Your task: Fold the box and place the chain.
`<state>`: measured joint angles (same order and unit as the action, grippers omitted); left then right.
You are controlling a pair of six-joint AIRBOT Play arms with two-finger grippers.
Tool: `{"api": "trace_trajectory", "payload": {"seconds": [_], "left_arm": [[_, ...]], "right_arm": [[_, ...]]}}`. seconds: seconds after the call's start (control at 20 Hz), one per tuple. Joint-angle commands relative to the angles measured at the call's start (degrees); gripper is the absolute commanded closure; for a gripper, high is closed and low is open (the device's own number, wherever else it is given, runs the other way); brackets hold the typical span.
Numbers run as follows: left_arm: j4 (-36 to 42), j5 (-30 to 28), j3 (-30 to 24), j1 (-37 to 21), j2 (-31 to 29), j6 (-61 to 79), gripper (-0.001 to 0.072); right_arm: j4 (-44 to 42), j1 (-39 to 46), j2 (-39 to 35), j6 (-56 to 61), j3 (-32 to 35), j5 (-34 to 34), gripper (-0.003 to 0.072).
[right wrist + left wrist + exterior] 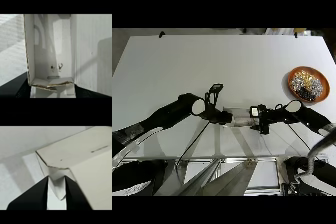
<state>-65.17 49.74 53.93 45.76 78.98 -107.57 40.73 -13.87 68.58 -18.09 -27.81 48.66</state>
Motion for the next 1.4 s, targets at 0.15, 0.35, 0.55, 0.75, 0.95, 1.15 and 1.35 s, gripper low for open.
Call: {"api": "trace_trajectory", "payload": {"seconds": [0.15,0.35,0.55,0.75,0.95,1.15,1.35], "left_arm": [[-7.1,6.2,4.8,1.9,4.1,-8.9,0.0481],[-9.9,8.8,5.4,1.9,4.1,-11.6,0.048],[-9.9,8.8,7.5,1.9,4.2,-12.8,0.048],[-11.0,8.3,8.6,2.3,4.3,-15.1,0.0481],[-10.7,8.4,8.6,3.4,5.5,-15.0,0.0481],[-10.8,8.4,8.6,4.3,6.4,-15.0,0.0481],[-10.7,8.2,8.6,4.4,6.7,-15.1,0.0481]], "right_arm": [[0.0,0.0,0.0,0.0,0.0,0.0,0.0275],[0.0,0.0,0.0,0.0,0.0,0.0,0.0275],[0.0,0.0,0.0,0.0,0.0,0.0,0.0275],[0.0,0.0,0.0,0.0,0.0,0.0,0.0275],[0.0,0.0,0.0,0.0,0.0,0.0,0.0275],[0.0,0.0,0.0,0.0,0.0,0.0,0.0275],[0.0,0.0,0.0,0.0,0.0,0.0,0.0275]]}}
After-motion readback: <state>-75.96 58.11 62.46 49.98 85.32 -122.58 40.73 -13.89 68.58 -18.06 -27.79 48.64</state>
